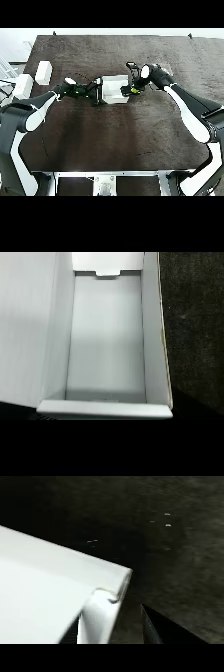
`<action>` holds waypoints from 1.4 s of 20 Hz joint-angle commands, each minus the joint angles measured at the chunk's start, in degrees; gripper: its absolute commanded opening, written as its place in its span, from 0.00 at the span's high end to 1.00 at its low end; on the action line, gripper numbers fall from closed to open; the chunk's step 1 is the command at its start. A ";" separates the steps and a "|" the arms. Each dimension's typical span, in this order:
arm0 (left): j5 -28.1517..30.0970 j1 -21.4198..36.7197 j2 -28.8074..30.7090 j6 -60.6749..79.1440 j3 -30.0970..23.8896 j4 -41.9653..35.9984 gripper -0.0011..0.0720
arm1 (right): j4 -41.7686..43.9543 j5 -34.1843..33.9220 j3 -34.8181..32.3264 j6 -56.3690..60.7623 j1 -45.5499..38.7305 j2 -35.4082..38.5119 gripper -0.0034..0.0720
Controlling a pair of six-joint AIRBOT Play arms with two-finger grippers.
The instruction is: Fold the box and place the chain.
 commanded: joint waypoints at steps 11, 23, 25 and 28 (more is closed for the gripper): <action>0.02 -0.02 0.02 -0.02 0.00 0.00 0.26 | -8.66 1.18 2.21 7.69 3.89 -0.74 0.38; 0.02 -0.02 0.02 -0.02 0.00 0.00 0.26 | -10.69 7.78 8.20 10.69 4.24 -5.64 0.57; 0.02 -0.02 0.00 -0.02 0.00 0.00 0.26 | -10.80 8.61 8.55 10.69 4.33 -5.68 0.63; 0.02 -0.02 0.02 -0.02 0.00 0.00 0.26 | -10.78 8.74 8.55 10.67 4.63 -5.68 0.70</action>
